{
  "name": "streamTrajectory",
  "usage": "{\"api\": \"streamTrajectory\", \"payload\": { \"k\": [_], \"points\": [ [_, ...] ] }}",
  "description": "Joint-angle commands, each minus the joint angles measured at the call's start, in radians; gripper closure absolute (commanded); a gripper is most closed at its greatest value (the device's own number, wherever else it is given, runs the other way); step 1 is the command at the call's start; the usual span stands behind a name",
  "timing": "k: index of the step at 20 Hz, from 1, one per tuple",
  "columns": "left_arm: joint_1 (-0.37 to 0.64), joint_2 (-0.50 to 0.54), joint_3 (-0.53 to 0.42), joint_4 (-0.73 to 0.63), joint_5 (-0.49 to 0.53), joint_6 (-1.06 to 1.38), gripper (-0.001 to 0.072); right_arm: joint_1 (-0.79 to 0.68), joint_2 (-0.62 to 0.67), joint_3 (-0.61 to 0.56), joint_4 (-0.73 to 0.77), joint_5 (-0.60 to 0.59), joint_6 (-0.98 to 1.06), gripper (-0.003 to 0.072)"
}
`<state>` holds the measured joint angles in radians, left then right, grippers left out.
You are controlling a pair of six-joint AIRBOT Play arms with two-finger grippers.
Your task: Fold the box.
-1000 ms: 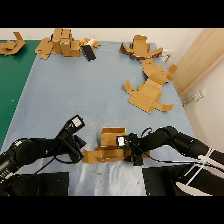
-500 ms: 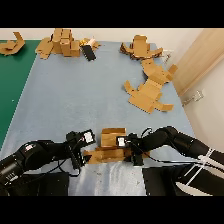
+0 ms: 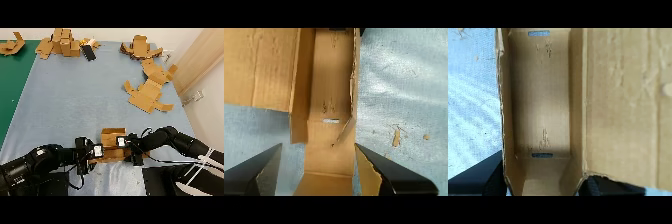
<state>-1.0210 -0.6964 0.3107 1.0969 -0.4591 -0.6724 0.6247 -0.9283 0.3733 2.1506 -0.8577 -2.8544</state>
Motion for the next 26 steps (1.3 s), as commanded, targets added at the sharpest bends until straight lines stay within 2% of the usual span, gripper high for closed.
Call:
{"api": "streamTrajectory", "payload": {
  "k": [1,6,7,8,9,13,14,15,26],
  "points": [
    [-0.02,-0.047,0.006,-0.024,0.04,0.001,-0.0003,0.001,0.001,-0.001,0.0,0.001,0.0,0.0238],
    [-0.032,-0.109,0.024,-0.065,0.068,0.002,-0.0001,0.001,0.0,-0.001,0.0,0.002,0.0,0.0238],
    [-0.032,-0.117,0.026,-0.066,0.068,0.003,0.0067,0.001,0.001,-0.001,0.0,0.002,0.0,0.0238],
    [-0.032,-0.119,0.026,-0.065,0.067,0.003,0.0226,0.001,0.001,-0.001,0.0,0.002,0.0,0.0238],
    [-0.032,-0.119,0.026,-0.064,0.067,0.004,0.0301,0.001,0.0,-0.001,0.0,0.002,0.0,0.0238],
    [-0.032,-0.119,0.026,-0.064,0.068,0.004,0.03,0.001,0.0,-0.001,0.0,0.002,0.0,0.0238],
    [-0.032,-0.119,0.026,-0.065,0.068,0.004,0.0371,0.001,0.0,-0.001,0.0,0.003,0.0,0.0238],
    [-0.032,-0.119,0.027,-0.064,0.068,0.013,0.054,0.001,0.0,-0.001,0.0,0.003,0.0,0.0238],
    [-0.034,-0.119,0.035,-0.065,0.137,0.057,0.0539,0.001,0.0,-0.001,0.0,0.003,0.0,0.0238]
  ]
}}
